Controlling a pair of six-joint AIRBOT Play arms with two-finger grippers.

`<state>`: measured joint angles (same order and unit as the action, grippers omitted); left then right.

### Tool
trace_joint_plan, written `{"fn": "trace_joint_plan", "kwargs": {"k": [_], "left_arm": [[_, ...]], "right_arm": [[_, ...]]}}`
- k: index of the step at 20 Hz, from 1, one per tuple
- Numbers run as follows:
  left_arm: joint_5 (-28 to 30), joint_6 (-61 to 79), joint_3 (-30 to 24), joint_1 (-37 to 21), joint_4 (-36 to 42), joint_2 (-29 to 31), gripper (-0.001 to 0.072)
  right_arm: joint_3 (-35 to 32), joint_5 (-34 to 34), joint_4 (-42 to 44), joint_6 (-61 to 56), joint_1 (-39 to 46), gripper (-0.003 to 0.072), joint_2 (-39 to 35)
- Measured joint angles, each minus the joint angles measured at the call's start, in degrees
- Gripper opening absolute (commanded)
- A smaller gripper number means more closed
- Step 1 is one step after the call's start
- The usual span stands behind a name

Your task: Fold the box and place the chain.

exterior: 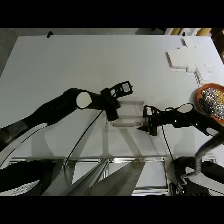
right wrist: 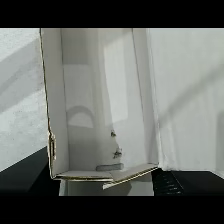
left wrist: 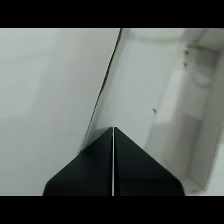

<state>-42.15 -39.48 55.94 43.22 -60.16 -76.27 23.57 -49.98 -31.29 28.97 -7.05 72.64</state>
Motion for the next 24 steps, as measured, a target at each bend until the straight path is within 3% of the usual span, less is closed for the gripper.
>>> {"fn": "trace_joint_plan", "kwargs": {"k": [4, 10, 12, 14, 16, 21, 22, 24], "left_arm": [[-9.0, -2.9, -1.0, 0.0, -3.0, 1.8, 0.0002], [-12.9, -3.2, -5.5, -1.8, -4.0, 2.4, 0.0035], [-12.9, -0.9, -6.8, -2.8, -3.4, 2.5, 0.0182], [-12.8, 2.9, -7.8, -3.4, -2.7, 2.6, 0.0284], [-12.6, 7.0, -8.4, -3.9, -2.7, 2.6, 0.0341], [-12.3, 11.8, -9.1, -4.6, -6.9, 2.5, 0.0339], [-13.7, 12.1, -9.1, -4.8, -7.3, 2.8, 0.0324], [-13.3, 12.6, -9.0, -4.6, -5.1, 3.9, 0.0224]], "right_arm": [[0.0, 0.0, 0.0, 0.0, 0.0, 0.0397, 0.0], [0.0, 0.0, 0.0, 0.0, 0.0, 0.0397, 0.0], [0.0, 0.0, 0.0, 0.0, 0.0, 0.0397, 0.0], [0.0, 0.0, 0.0, 0.0, 0.0, 0.0397, 0.0], [0.0, 0.0, 0.0, 0.0, 0.0, 0.0397, 0.0], [0.0, 0.0, 0.0, 0.2, 0.0, 0.0397, 0.0], [0.0, 0.0, 0.0, 0.2, 0.0, 0.0397, 0.0], [0.0, 0.0, 0.0, 0.2, 0.0, 0.0397, 0.0]]}}
